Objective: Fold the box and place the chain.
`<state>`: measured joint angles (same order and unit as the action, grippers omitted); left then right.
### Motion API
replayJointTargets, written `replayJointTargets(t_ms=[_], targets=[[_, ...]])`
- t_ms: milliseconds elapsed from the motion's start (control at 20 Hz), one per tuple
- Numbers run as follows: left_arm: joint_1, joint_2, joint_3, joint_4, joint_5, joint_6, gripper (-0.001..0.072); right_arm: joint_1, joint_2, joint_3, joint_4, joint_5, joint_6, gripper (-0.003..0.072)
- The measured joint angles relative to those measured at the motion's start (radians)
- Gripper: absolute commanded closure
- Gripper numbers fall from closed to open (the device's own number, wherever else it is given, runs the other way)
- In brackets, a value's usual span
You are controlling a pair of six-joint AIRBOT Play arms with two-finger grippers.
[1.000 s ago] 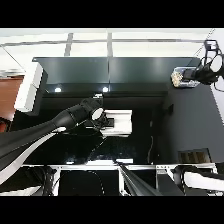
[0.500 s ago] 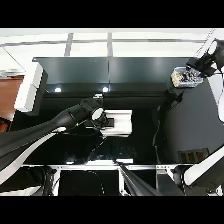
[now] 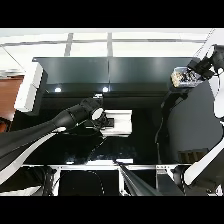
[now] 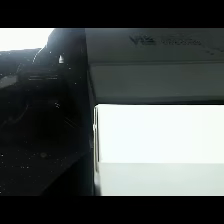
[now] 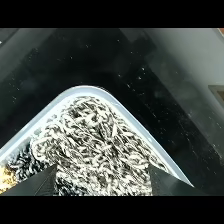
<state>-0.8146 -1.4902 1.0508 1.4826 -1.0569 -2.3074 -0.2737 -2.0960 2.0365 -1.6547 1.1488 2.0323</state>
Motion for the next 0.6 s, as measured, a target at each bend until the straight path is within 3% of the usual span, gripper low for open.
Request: replayJointTargets(t_ms=[100,150,300,400,600], targets=[[0.000,0.000,0.000,0.000,0.000,0.000,0.0680,-0.002,-0.011,0.001,0.001,-0.004,0.000,0.0280],[0.000,0.000,0.000,0.000,0.000,0.000,0.0679,-0.003,-0.014,0.001,0.002,-0.007,0.000,0.0280],[0.000,0.000,0.000,-0.001,0.000,0.000,0.0679,-0.003,-0.019,0.002,0.019,-0.005,-0.003,0.0626],[0.000,0.000,0.000,-0.002,0.000,0.000,0.0679,-0.003,-0.018,0.003,0.026,0.011,-0.009,0.0670],[0.000,0.000,0.000,-0.003,0.000,0.000,0.0679,-0.005,0.033,0.005,0.050,0.064,-0.088,0.0672]])
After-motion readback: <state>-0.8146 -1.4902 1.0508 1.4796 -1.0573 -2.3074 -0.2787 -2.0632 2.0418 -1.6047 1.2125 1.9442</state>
